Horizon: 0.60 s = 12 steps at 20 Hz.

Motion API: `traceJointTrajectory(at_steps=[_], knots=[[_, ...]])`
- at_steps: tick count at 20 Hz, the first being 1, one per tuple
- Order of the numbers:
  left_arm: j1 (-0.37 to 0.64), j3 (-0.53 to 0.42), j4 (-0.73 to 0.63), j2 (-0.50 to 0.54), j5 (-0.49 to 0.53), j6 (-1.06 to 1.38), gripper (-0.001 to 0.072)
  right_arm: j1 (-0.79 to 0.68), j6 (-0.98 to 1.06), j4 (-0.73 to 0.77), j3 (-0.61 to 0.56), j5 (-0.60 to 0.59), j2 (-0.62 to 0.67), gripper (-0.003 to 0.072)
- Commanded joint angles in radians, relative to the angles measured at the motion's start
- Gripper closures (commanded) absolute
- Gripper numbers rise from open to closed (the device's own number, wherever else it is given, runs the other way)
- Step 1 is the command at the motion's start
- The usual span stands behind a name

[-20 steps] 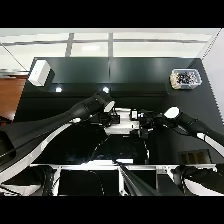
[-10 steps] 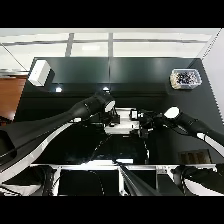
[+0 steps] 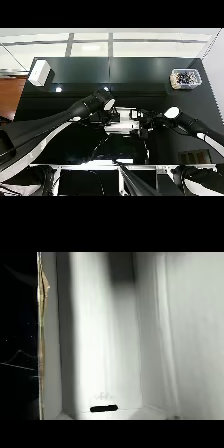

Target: Fold the box and place the chain.

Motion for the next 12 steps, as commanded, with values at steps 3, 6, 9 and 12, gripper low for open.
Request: traceJointTrajectory(at_steps=[3,6,9,12], knots=[[0.001,0.001,0.003,0.000,-0.001,0.004,0.0683,0.000,0.079,-0.039,0.001,0.009,0.056,-0.0006],[0.001,0.001,0.003,0.000,0.000,0.031,0.0681,0.000,0.115,-0.201,0.001,0.026,0.125,0.0009],[0.001,0.001,0.002,0.000,0.000,0.034,0.0681,0.000,0.119,-0.274,0.001,0.065,0.135,0.0024],[0.001,0.001,0.002,0.000,0.002,0.034,0.0681,0.005,0.085,-0.250,0.001,0.058,0.135,0.0112]])
